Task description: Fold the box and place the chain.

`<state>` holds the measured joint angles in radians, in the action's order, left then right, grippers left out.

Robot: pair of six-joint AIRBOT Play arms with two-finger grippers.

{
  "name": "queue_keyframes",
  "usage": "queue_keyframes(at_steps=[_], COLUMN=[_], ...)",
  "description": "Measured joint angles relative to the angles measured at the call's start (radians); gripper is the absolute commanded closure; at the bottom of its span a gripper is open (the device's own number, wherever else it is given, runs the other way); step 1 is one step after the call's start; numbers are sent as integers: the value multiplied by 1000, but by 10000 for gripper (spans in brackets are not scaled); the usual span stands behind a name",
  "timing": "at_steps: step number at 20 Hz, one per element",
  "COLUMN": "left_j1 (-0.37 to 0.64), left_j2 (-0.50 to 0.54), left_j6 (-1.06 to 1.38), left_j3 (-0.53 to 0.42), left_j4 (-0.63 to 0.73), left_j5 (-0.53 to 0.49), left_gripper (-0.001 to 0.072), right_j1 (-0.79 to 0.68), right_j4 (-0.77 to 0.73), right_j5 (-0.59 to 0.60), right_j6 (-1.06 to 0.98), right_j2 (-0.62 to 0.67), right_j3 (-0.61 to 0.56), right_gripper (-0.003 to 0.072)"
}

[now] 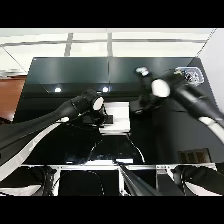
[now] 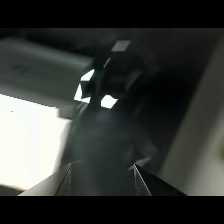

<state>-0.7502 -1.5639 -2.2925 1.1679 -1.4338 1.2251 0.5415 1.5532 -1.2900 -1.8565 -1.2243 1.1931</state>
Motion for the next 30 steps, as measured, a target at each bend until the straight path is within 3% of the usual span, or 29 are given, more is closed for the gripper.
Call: queue_keyframes(at_steps=[1,2,6,10,13,14,16,20,26,28,30], left_j1=[0,0,0,0,0,0,1,1,2,1,1], left_j2=[0,0,0,0,0,0,0,0,0,0,0], left_j6=[0,-2,-2,-2,0,0,0,0,0,8,12], left_j3=[0,0,0,0,0,0,0,0,0,0,0], left_j4=[0,0,2,1,-1,-1,-1,-1,-1,-1,-1], left_j5=[-6,-12,-38,-60,-62,-62,-64,-67,-70,-71,-71], left_gripper=[683,683,683,683,683,683,683,683,683,683,683], right_j1=[-34,-73,-326,-583,-692,-714,-746,-781,-807,-810,-812], right_j4=[76,147,286,190,89,62,-3,-146,-284,-291,-297], right_j5=[-2,-1,103,244,255,238,197,163,152,153,159], right_j6=[12,19,45,61,49,27,-22,-150,-243,-253,-265], right_j2=[38,63,67,-75,-239,-294,-401,-555,-647,-657,-665], right_j3=[1,2,-18,10,135,195,328,517,587,592,595], right_gripper=[122,-34,-34,-34,-34,-34,64,63,68,132,132])
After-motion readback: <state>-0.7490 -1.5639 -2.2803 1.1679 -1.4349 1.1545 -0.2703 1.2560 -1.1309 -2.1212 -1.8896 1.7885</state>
